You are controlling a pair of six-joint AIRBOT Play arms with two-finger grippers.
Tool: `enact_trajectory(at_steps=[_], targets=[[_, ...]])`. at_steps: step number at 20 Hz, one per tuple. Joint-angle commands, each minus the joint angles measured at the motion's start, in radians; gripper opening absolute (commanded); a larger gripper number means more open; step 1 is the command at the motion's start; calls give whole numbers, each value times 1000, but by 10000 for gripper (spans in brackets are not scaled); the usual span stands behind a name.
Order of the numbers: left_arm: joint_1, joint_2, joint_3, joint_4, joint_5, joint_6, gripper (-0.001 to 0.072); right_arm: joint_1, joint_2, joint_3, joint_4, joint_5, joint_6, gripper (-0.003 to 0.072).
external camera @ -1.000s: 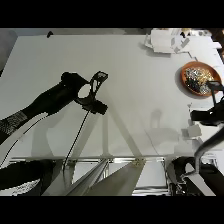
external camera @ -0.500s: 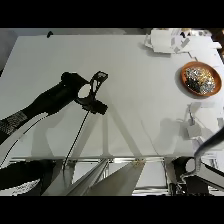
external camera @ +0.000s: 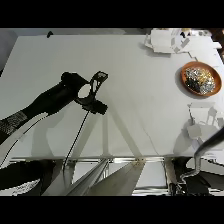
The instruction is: Fold the box and place the chain.
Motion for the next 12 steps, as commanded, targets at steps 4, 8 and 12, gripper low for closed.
enact_trajectory(at_steps=[4, 8, 12], targets=[[0, -1, 0, 0, 0, 0, 151, -12, -137, 1, -25, -3, -22, 354], [0, -1, 0, 0, 0, 0, 151, 17, -133, 1, -13, 37, -60, 18], [0, -1, 0, 0, 0, 0, 151, 135, -46, -1, 100, 70, -117, 17]])
